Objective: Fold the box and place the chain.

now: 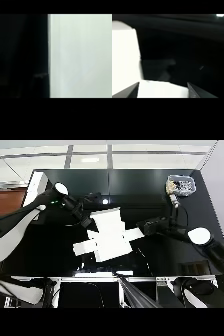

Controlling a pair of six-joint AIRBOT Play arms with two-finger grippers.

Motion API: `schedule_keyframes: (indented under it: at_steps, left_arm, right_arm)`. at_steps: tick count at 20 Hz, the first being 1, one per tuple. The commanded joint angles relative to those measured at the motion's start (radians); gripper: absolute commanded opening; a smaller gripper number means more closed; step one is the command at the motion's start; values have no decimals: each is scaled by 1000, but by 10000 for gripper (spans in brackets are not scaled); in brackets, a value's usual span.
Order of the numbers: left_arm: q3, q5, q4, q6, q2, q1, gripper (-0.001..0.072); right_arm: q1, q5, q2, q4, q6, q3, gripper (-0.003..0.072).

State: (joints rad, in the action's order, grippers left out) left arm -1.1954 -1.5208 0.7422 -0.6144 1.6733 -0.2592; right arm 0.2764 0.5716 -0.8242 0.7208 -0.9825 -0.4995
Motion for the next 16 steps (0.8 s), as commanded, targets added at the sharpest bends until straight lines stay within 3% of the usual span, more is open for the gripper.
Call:
schedule_keyframes:
  at_steps: [1, 3, 4, 11, 16]
  left_arm:
    - [153, 237, -28, 189, -214, -20, 23]
    - [296, 486, -21, 373, -338, -42, 28]
    - [335, 544, -19, 505, -365, -51, 28]
    - [295, 514, -4, 581, -262, -119, 28]
    - [237, 494, 96, 582, -191, -170, 28]
  right_arm:
    - [-33, 202, 2, 286, 142, -114, 702]
    - [-14, 218, 0, 283, 258, -108, 702]
    - [3, 215, -2, 283, 306, -100, 702]
    - [146, 199, -36, 282, 542, -17, 702]
    - [214, 126, -37, 282, 595, 50, 702]
